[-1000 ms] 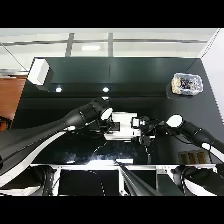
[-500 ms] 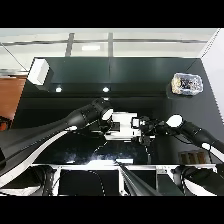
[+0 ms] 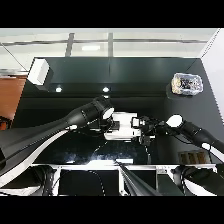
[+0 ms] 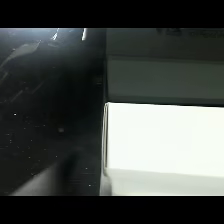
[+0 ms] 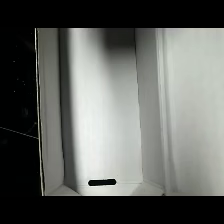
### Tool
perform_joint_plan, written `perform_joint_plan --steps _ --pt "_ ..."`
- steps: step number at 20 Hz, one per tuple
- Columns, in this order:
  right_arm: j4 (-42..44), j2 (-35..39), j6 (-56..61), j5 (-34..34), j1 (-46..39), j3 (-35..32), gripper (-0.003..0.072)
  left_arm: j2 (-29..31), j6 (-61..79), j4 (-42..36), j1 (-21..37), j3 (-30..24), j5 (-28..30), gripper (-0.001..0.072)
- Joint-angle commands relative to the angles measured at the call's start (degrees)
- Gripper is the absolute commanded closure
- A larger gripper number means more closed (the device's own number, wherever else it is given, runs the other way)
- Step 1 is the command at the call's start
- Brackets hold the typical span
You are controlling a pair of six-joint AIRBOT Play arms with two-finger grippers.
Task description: Fold the box and place the chain.
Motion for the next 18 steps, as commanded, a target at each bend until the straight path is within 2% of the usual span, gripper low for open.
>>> perform_joint_plan --steps 1,2,3,9,10,11,13,18 --pt "-0.02 0.0 -0.02 0.0 0.0 0.0 0.0252 -0.04 -0.02 0.48 0.04 0.24 0.09 0.058" --pt "-0.02 0.0 -0.02 0.0 0.0 0.02 0.0252 -0.04 -0.04 0.44 0.02 0.24 0.35 0.0661" --pt "-0.02 0.0 -0.02 0.02 0.0 0.02 0.0252 -0.04 -0.02 0.42 0.02 0.24 0.66 0.068" --pt "-0.04 0.04 0.9 0.02 -0.04 0.04 0.0248 -0.02 -0.02 0.59 0.07 0.24 0.72 0.0681" --pt "-0.28 0.26 1.22 0.13 -0.07 0.04 0.0214 -0.02 -0.02 0.85 0.04 0.24 0.52 0.0681" --pt "-1.14 0.87 2.49 0.07 -0.07 0.04 -0.0007 -0.02 0.0 0.98 0.04 0.24 0.28 0.0681" --pt "-1.31 2.64 4.7 0.15 -0.17 0.07 -0.0034 0.0 0.02 1.64 0.04 0.24 -0.68 0.0681" --pt "-11.3 9.7 6.99 3.74 -0.15 0.09 -0.0033 0.0 0.17 1.73 0.02 0.24 -0.9 0.0681"
